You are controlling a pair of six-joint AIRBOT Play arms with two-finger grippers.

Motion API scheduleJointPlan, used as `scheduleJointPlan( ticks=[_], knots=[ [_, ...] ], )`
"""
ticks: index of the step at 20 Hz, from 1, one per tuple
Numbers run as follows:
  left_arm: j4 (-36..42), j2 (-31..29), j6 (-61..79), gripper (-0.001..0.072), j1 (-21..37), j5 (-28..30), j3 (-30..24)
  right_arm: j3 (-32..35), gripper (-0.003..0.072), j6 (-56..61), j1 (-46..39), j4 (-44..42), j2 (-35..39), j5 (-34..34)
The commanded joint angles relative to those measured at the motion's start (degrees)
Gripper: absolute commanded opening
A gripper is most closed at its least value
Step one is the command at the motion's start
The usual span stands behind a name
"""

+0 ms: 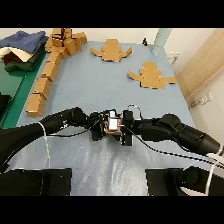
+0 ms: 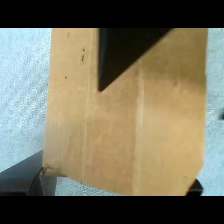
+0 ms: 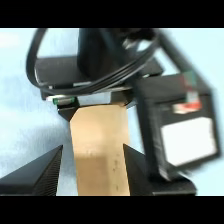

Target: Fold the box.

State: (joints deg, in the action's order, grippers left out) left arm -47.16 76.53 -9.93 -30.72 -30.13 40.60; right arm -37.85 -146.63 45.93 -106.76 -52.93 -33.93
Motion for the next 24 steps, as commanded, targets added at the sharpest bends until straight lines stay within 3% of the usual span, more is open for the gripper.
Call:
scheduleJointPlan(
  ticks=[1,8,13,21,22,24],
  knots=[
    [0.0,0.0,0.0,0.0440,0.0,0.0,0.0,-0.1,0.0603,0.0,-1.1,-1.5,4.1,-0.9],
    [0.0,0.0,0.0,0.0439,0.0,0.0,0.0,0.0,0.0602,-0.1,-4.2,-0.5,-1.3,0.4],
    [0.0,0.0,0.0,0.0440,0.0,0.0,0.0,0.0,0.0602,-4.3,-4.1,-1.1,-5.1,4.0],
    [0.0,0.0,0.0,0.0440,0.0,0.0,0.0,-0.1,0.0600,-5.4,-1.6,-0.9,-7.4,4.2],
    [0.0,0.0,0.0,0.0440,0.0,0.0,0.0,0.0,0.0596,-5.4,-1.6,-0.6,-7.8,4.4],
    [0.0,0.0,0.0,0.0440,0.0,0.0,0.0,-0.1,0.0513,-5.4,-1.6,-0.5,-8.1,4.6]
  ],
)
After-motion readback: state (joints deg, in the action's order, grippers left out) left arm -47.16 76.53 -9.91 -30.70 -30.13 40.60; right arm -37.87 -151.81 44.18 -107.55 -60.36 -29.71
